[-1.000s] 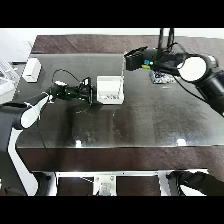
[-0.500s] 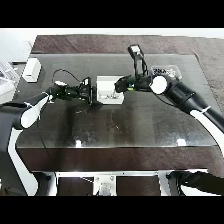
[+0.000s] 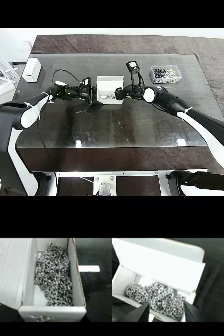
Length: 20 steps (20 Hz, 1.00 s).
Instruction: Fold the box and place the chain.
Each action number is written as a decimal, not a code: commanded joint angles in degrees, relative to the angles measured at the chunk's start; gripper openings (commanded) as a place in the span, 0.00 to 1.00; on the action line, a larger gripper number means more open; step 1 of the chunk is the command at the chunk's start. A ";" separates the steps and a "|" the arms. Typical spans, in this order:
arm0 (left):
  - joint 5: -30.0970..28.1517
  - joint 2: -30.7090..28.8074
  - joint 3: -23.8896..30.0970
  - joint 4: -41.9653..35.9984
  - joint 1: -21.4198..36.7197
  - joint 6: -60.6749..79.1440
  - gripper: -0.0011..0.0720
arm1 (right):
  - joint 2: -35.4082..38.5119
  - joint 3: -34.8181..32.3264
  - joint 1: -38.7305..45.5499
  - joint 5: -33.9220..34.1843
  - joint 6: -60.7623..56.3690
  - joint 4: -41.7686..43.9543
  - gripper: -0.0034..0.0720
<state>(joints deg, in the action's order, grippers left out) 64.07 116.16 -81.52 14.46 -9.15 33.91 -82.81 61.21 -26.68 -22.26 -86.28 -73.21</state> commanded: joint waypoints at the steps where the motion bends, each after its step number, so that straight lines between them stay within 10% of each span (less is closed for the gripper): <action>1: 0.00 -0.02 0.00 0.00 0.02 0.02 0.33 | 0.04 -0.07 0.11 5.57 0.04 -2.58 0.71; 11: 0.00 -0.02 0.00 0.02 0.02 0.00 0.33 | 5.55 1.60 11.87 2.78 25.35 -0.46 0.59; 20: 0.00 -0.02 0.00 0.00 0.02 0.02 0.33 | 5.73 5.03 24.83 -6.84 55.10 33.86 0.58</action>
<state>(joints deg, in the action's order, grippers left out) 64.07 116.16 -81.52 14.46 -9.15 33.93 -77.23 65.65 -5.10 -27.03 -39.05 -51.24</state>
